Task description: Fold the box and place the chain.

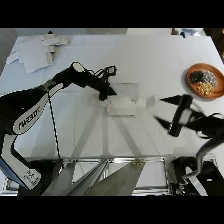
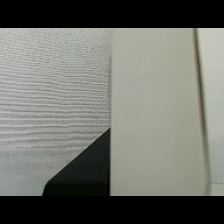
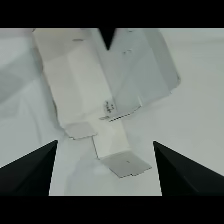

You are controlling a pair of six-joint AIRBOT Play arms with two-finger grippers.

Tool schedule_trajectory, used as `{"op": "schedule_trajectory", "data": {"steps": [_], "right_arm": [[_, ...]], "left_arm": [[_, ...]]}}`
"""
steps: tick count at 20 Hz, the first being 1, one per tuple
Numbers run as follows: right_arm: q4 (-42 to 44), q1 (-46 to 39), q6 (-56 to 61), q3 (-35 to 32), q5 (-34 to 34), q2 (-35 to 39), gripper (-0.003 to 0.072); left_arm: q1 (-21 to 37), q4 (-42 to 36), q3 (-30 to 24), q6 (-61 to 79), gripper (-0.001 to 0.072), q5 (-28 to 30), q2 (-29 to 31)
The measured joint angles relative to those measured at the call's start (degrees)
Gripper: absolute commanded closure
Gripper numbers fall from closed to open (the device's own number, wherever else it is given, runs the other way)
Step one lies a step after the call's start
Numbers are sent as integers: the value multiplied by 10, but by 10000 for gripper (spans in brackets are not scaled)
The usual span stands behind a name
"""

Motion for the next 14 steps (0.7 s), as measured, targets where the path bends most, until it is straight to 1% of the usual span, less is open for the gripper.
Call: {"op": "schedule_trajectory", "data": {"steps": [3, 5, 9, 14], "right_arm": [[-58, 77, 15, 0, -11, -9, -4], [-73, 101, 29, 0, -16, -13, -11], [-86, 120, 43, 0, -23, -16, -12], [-83, 126, 55, 0, -22, -19, -6]], "left_arm": [[0, 0, 0, 0, 700, 0, 0], [0, 0, 0, 0, 700, 0, 0], [0, 0, 0, 0, 700, 0, 0], [0, 0, 0, 0, 700, 0, 0]]}}
